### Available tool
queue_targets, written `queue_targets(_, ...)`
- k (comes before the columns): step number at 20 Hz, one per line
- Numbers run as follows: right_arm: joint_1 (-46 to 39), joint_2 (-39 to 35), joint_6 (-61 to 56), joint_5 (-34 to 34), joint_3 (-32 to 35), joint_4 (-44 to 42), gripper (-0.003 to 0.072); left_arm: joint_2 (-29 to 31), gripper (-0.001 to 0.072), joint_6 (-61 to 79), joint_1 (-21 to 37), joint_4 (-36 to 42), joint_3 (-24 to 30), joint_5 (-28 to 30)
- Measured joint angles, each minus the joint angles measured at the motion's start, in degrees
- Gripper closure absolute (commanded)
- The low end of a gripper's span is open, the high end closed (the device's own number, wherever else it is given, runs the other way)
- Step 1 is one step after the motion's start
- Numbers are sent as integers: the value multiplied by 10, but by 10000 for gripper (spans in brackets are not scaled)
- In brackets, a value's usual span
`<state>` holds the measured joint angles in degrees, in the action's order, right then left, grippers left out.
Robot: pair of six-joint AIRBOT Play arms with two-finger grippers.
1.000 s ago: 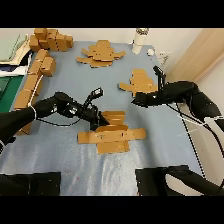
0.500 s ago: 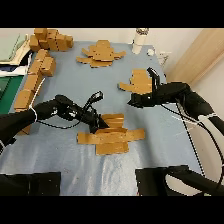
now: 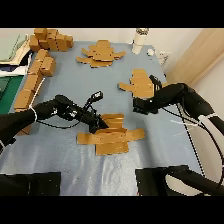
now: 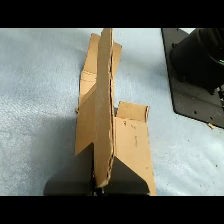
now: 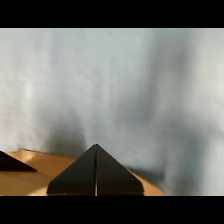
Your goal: Fold the box.
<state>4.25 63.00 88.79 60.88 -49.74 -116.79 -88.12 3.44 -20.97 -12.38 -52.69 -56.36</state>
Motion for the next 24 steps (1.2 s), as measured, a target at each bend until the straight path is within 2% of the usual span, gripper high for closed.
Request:
queue_targets(3, 28, -15, -79, 98, 7, 81, 684, 0, 696, 0, 0, 0, 0, -1)
queue_targets(6, 110, -58, -124, 137, 43, 124, 684, 0, 696, 0, 0, 0, 0, -2)
queue_targets(9, 235, -120, -151, 120, 98, 162, 684, 0, 696, 0, 0, 0, 0, -2)
queue_targets(12, 395, -183, -159, 61, 159, 235, 678, 0, 696, 0, 0, 0, 0, -2)
queue_targets(13, 449, -200, -159, 39, 175, 268, 530, 0, 696, 0, 0, 0, 0, -2)
queue_targets(14, 504, -214, -159, 21, 191, 309, 247, 0, 696, 0, 0, 0, 0, -2)
queue_targets(15, 553, -222, -159, 5, 205, 348, 160, 0, 696, 0, 0, 0, 0, -2)
queue_targets(18, 646, -220, -156, -32, 235, 437, 160, 0, 696, 0, 0, 0, 0, -2)
queue_targets(24, 697, -149, -137, -84, 255, 517, 160, 0, 696, 0, 0, 0, 0, -2)
